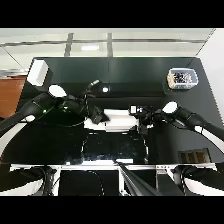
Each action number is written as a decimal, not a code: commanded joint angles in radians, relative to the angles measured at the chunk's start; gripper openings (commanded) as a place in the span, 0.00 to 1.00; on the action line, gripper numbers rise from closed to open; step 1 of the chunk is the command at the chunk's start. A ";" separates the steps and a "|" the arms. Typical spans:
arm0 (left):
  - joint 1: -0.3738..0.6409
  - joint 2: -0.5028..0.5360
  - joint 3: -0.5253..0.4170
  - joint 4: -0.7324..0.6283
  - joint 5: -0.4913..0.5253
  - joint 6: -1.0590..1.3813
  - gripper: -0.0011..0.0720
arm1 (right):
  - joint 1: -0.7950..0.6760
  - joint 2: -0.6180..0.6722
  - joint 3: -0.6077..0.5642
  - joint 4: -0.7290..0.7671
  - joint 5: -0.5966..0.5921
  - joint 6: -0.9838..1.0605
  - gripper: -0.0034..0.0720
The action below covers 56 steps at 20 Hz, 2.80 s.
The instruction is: Fold the box and place the chain.
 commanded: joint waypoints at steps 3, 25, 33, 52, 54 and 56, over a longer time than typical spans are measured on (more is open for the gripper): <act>0.010 -0.027 -0.010 -0.067 0.404 0.022 0.05 | 0.000 0.000 0.000 0.000 0.000 0.000 0.68; 0.307 0.229 -0.008 0.423 -0.130 0.010 0.04 | 0.000 0.000 0.000 0.000 0.000 0.000 0.68; 0.027 0.212 -0.137 0.552 0.235 0.548 0.99 | 0.000 0.000 0.000 0.000 0.000 0.000 0.68; -0.064 0.048 -0.136 0.230 0.232 0.680 0.31 | 0.000 0.000 0.000 0.000 0.000 0.000 0.68; -0.064 0.048 -0.136 0.222 0.212 0.679 0.31 | 0.000 0.000 0.000 0.000 0.000 0.000 0.68; -0.064 0.048 -0.136 0.200 0.199 0.679 0.31 | 0.000 0.000 0.000 0.000 0.000 0.000 0.68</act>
